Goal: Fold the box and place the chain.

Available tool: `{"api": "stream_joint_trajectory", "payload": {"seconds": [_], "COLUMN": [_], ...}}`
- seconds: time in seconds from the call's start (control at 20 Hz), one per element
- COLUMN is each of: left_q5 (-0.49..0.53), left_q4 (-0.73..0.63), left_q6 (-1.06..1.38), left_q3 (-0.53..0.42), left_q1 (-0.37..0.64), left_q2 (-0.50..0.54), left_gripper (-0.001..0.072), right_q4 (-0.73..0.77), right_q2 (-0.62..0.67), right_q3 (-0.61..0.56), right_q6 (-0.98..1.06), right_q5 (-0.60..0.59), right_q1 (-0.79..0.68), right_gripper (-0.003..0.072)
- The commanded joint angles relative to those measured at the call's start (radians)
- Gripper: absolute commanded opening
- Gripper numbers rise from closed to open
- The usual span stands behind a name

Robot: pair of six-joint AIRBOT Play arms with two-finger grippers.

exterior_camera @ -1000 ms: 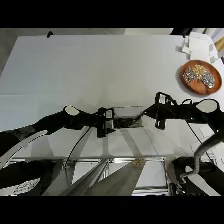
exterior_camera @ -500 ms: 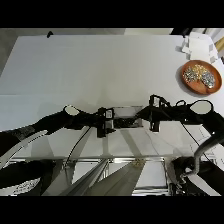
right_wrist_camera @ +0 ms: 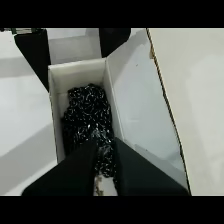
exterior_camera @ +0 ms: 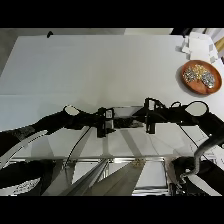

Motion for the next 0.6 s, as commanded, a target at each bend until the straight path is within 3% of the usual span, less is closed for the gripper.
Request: {"api": "stream_joint_trajectory", "payload": {"seconds": [0.0, 0.35, 0.4, 0.45, 0.55], "left_q5": [0.0, 0.0, 0.0, 0.0, 0.0], "left_q4": [0.0, 0.0, 0.0, 0.0, 0.0], "left_q6": [0.0, 0.0, 0.0, 0.0, 0.0], "left_q3": [0.001, 0.001, 0.001, 0.001, 0.001], "left_q1": [0.0, 0.0, 0.0, 0.0, 0.0], "left_q2": [0.0, 0.0, 0.0, 0.0, 0.0], "left_gripper": [0.0312, 0.0312, 0.0312, 0.0312, 0.0312], "right_q4": [-0.001, -0.002, -0.008, -0.019, -0.03], "right_q2": [-0.024, -0.044, -0.037, -0.029, -0.02], "right_q3": [-0.001, -0.001, -0.001, -0.001, -0.001], "right_q6": [0.002, 0.016, 0.039, 0.071, 0.163], "right_q5": [-0.034, -0.025, -0.006, 0.01, 0.034], "right_q1": [0.005, -0.008, -0.029, -0.057, -0.129], "right_gripper": [0.02, 0.0195, 0.0146, 0.0045, 0.0015]}}
